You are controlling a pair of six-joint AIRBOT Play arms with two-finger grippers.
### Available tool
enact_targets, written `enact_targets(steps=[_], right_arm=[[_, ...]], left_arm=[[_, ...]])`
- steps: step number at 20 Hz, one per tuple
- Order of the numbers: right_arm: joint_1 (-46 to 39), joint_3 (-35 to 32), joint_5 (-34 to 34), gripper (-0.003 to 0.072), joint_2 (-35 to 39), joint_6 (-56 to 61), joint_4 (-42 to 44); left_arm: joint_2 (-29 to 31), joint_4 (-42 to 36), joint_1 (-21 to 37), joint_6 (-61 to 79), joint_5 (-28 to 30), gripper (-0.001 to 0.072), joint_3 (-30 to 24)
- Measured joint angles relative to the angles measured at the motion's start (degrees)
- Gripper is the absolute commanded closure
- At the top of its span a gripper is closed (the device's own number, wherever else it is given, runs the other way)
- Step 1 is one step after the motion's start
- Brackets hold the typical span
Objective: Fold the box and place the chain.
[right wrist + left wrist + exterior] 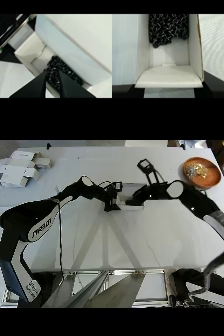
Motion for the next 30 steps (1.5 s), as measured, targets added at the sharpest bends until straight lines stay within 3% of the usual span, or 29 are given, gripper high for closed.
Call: enact_targets(steps=[5, 9, 15, 23, 24, 27, 30], right_arm=[[-5.29, 5.88, -3.02, 0.0509, 1.38, -0.04, 0.57], [-10.95, 11.19, -1.88, 0.0508, -4.13, -0.02, 2.36], [-13.38, 17.27, 8.04, 0.0508, -16.5, -7.19, 11.34], [-11.67, 19.21, 27.28, 0.0506, -18.82, -25.14, 18.62], [-11.63, 19.28, 28.74, 0.0497, -18.49, -27.15, 18.99], [-11.32, 19.34, 32.44, 0.0343, -17.33, -33.05, 19.04], [-10.6, 19.34, 33.99, 0.0343, -16.39, -36.24, 16.11]], left_arm=[[0.0, -0.02, -0.02, -0.02, 0.0, 0.0288, 0.0], [0.0, 0.0, -0.02, -0.04, 0.02, 0.0288, 0.0], [0.0, 0.0, -0.02, -0.04, 0.04, 0.0288, 0.0], [0.0, -0.02, -0.02, -0.04, 0.07, 0.0288, 0.0], [0.0, -0.02, -0.02, -0.04, 0.07, 0.0288, 0.0], [0.0, -0.02, -0.02, -0.04, 0.07, 0.0288, 0.0], [0.0, 0.0, -0.02, -0.04, 0.07, 0.0288, 0.0]])
